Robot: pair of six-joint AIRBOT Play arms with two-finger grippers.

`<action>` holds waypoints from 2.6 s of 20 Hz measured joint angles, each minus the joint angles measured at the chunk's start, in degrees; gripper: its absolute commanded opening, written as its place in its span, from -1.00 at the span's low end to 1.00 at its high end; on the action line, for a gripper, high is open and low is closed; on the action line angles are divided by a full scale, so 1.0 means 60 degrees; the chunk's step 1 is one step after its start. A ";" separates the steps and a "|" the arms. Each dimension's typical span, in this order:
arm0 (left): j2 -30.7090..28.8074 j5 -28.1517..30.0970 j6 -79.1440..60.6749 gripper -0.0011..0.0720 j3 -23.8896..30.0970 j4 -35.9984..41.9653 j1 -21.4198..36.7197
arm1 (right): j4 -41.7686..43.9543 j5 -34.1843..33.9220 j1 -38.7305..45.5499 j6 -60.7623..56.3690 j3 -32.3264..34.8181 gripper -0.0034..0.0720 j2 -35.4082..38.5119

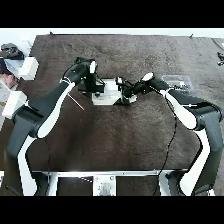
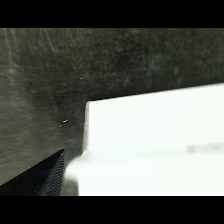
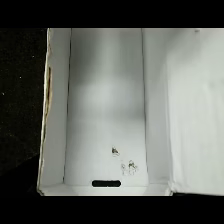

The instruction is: Fold the box and place the chain.

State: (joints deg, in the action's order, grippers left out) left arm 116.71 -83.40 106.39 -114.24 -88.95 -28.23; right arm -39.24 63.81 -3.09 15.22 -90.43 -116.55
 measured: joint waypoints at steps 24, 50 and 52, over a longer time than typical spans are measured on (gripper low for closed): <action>-0.2743 0.3413 -1.1861 0.20 0.3931 0.7005 0.3836 | -0.0004 0.0000 -0.0007 -0.0004 0.0000 -0.20 0.0000; -0.0226 0.1344 -2.1620 1.00 0.4342 1.0145 0.3949 | -0.0004 0.0004 -0.0011 0.0000 0.0000 -0.20 0.0000; -0.0226 0.1311 -2.1558 1.00 0.4350 1.0174 0.3905 | -0.0004 0.0000 -0.0011 0.0000 0.0000 -0.20 0.0000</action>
State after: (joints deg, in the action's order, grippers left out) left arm 115.35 -75.53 -22.96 -88.14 -27.90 -4.80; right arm -39.27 63.81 -3.16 15.22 -90.43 -116.55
